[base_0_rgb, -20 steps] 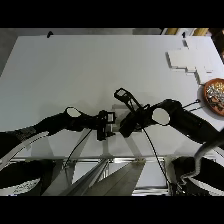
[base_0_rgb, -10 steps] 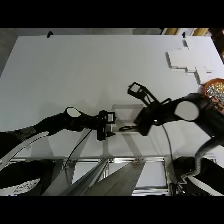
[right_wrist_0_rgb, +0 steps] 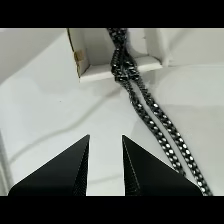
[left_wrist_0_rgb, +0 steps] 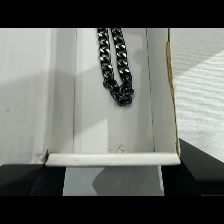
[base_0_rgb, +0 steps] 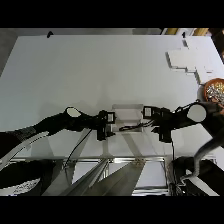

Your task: Fold the box and place the chain.

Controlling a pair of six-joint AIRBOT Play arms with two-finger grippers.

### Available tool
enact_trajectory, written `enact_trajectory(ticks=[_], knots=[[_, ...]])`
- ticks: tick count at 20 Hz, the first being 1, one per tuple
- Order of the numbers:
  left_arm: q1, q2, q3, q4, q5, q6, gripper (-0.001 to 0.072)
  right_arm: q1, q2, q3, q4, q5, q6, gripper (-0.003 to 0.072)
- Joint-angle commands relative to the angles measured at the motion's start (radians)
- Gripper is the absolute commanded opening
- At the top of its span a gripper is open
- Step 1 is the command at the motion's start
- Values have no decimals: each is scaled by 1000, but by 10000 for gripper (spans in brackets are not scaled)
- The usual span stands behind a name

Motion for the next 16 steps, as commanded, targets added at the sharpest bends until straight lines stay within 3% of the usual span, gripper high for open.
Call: enact_trajectory(ticks=[1,8,16], knots=[[0,0,0,0,0,0,254,-21,-2,-101,82,-144,-184,233],[0,0,0,0,0,0,254,-21,-104,-120,196,-261,-276,226],[0,0,0,0,0,0,254,-21,-160,-120,200,-374,-290,226]])
